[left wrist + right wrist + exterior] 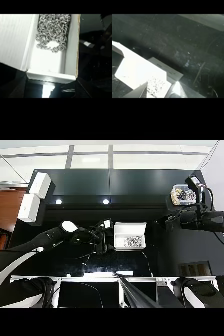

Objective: Fold the box and place the chain.

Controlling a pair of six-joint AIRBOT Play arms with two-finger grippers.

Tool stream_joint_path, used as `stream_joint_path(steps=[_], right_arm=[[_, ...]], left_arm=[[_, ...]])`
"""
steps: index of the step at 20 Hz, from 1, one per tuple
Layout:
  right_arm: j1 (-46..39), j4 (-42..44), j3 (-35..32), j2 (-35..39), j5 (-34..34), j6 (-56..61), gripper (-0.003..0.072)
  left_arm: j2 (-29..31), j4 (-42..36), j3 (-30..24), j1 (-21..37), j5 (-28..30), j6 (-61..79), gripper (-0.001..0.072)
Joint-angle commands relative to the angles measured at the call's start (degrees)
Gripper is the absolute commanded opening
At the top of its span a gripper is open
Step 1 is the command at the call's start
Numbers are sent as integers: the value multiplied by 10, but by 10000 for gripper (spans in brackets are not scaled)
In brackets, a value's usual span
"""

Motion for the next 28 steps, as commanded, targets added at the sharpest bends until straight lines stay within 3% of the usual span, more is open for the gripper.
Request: stream_joint_path(steps=[1, 12, 14, 16, 17, 18, 19, 23, 28], right_arm=[[0, 0, 0, 0, 0, 0, 452], [0, -2, 0, -1, -5, -6, 452], [0, -9, 0, -1, -5, -6, 452], [0, -33, 0, -1, -7, -6, 452], [0, -51, 0, -1, -13, -5, 453], [0, -65, 0, -1, -22, 9, 458], [0, -71, 0, -6, -28, 23, 720], [0, -23, 7, -87, -77, 14, 720], [0, 119, 49, -252, -80, -157, 720]], left_arm=[[-4, 6, 5, -5, 1, 1, 703], [-18, 19, 23, -21, 3, -9, 700], [-21, 20, 27, -21, 5, -16, 600], [-21, 19, 27, -21, 4, -16, 301], [-21, 19, 27, -21, 4, -16, 279], [-21, 19, 27, -21, 4, -16, 279], [-21, 19, 27, -21, 5, -16, 279], [-21, 20, 27, -21, 5, -16, 280], [-21, 20, 27, -21, 5, -16, 281]])
